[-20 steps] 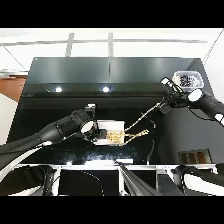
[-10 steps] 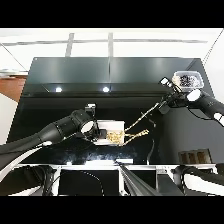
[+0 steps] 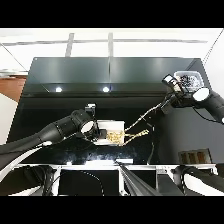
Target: Fold the box and place the chain.
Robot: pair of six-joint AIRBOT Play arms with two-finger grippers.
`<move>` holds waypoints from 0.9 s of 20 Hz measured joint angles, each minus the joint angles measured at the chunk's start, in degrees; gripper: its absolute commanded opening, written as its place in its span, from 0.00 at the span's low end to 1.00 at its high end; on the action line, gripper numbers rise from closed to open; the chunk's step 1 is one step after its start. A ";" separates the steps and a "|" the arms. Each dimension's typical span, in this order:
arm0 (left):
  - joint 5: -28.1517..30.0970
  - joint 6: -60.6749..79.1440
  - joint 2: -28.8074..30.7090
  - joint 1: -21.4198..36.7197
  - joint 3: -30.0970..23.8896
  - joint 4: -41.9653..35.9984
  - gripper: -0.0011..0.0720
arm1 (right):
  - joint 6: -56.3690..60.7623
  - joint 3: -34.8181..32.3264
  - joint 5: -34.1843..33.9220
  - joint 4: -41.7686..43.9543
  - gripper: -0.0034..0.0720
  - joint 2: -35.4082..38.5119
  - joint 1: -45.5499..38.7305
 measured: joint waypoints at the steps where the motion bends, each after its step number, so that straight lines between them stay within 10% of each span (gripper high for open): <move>1: 0.00 -0.02 0.00 0.00 0.00 0.00 0.06 | 1.14 0.00 1.20 0.59 0.11 1.90 0.00; 12: 0.00 0.00 0.00 0.00 0.00 0.00 0.06 | 11.82 0.02 37.73 34.71 0.11 20.26 1.27; 18: 0.00 0.00 0.00 0.00 0.00 -0.02 0.06 | 18.03 0.02 33.09 42.14 0.11 21.14 14.60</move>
